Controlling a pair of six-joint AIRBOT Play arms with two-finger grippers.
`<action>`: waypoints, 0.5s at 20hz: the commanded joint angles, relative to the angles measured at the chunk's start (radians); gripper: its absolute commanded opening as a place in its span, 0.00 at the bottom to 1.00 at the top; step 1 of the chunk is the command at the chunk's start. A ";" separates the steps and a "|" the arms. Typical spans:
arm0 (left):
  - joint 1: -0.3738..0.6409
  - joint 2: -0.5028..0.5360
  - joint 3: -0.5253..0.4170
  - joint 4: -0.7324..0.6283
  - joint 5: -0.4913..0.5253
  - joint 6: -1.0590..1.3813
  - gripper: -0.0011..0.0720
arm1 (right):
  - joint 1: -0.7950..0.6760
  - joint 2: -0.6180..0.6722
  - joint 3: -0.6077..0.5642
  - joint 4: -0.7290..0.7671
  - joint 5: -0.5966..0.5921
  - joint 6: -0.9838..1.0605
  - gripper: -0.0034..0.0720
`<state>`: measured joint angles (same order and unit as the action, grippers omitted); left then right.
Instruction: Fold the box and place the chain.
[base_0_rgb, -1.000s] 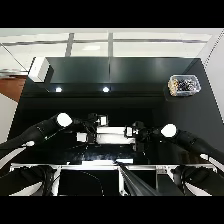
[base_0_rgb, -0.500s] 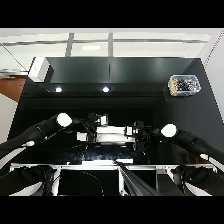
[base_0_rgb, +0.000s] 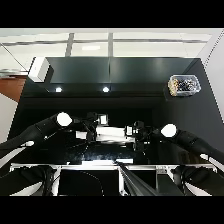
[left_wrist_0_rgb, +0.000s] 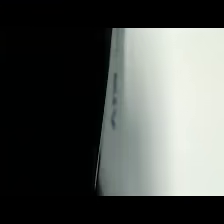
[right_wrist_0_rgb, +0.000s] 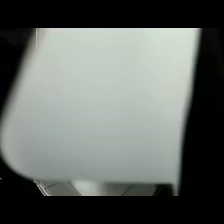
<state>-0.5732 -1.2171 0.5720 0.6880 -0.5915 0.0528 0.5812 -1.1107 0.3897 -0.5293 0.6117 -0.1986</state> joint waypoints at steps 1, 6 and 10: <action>0.001 0.022 0.010 -0.012 -0.020 -0.063 0.48 | 0.001 0.000 0.000 0.001 -0.003 -0.002 0.80; 0.001 0.087 0.010 -0.010 -0.075 -0.065 0.62 | 0.000 0.000 0.000 0.001 -0.003 -0.001 0.80; 0.011 0.167 0.010 0.113 -0.137 -0.185 0.62 | 0.000 0.000 0.000 0.001 -0.003 -0.001 0.80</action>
<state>-0.5667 -1.1007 0.5812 0.7162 -0.6811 -0.0467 0.5812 -1.1107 0.3893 -0.5289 0.6090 -0.1997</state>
